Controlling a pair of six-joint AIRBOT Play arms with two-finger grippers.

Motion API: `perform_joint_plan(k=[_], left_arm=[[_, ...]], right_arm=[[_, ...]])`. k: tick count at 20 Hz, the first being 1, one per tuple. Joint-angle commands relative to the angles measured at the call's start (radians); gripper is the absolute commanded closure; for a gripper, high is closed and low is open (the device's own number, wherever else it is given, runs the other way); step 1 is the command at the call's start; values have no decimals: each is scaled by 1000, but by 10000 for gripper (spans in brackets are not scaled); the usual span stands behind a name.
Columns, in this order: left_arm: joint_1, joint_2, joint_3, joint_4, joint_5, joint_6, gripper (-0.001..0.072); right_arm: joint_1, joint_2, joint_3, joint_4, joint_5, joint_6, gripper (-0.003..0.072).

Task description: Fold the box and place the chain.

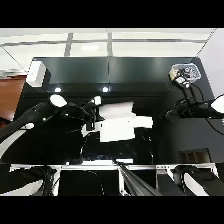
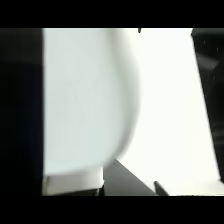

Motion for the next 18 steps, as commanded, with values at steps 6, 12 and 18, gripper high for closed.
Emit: perform_joint_plan(k=[6,12,18], left_arm=[[-63,-74,15,99,98,31,681],[-62,-74,15,215,106,26,680],[-62,-75,15,206,120,25,680]], right_arm=[[150,0,-132,69,-94,-250,126],[238,-2,-196,76,-171,-311,126],[325,-2,-227,97,-233,-373,126]])
